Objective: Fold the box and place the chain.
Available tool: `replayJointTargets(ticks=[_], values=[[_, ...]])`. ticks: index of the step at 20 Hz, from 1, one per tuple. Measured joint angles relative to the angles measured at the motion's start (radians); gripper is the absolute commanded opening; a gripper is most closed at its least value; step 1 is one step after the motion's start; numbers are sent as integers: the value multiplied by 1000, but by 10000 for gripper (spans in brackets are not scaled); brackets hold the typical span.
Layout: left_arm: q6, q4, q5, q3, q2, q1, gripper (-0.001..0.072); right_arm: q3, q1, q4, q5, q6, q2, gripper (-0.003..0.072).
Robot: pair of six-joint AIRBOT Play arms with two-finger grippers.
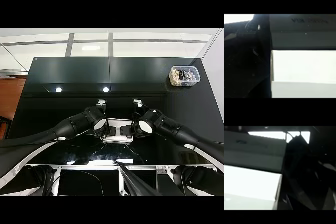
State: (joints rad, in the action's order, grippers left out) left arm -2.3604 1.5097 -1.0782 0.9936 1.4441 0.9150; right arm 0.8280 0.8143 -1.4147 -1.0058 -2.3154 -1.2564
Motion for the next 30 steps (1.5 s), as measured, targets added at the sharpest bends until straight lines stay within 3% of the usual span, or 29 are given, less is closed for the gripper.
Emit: replayJointTargets(ticks=[3,4,5,26,28,30], values=[[0,0,0,0,0,0,26,5,5,-7,-11,-25,-19,295],[0,0,0,0,0,0,27,5,6,-10,-11,-34,-24,236],[0,0,0,0,0,0,26,6,6,-14,-11,-40,-26,224],[-1,0,-2,0,0,0,26,61,9,-42,-22,-60,-82,186],[-1,0,-2,0,0,0,26,62,10,-42,-24,-57,-83,80],[0,0,-3,0,0,0,26,62,10,-43,-29,-54,-84,45]])
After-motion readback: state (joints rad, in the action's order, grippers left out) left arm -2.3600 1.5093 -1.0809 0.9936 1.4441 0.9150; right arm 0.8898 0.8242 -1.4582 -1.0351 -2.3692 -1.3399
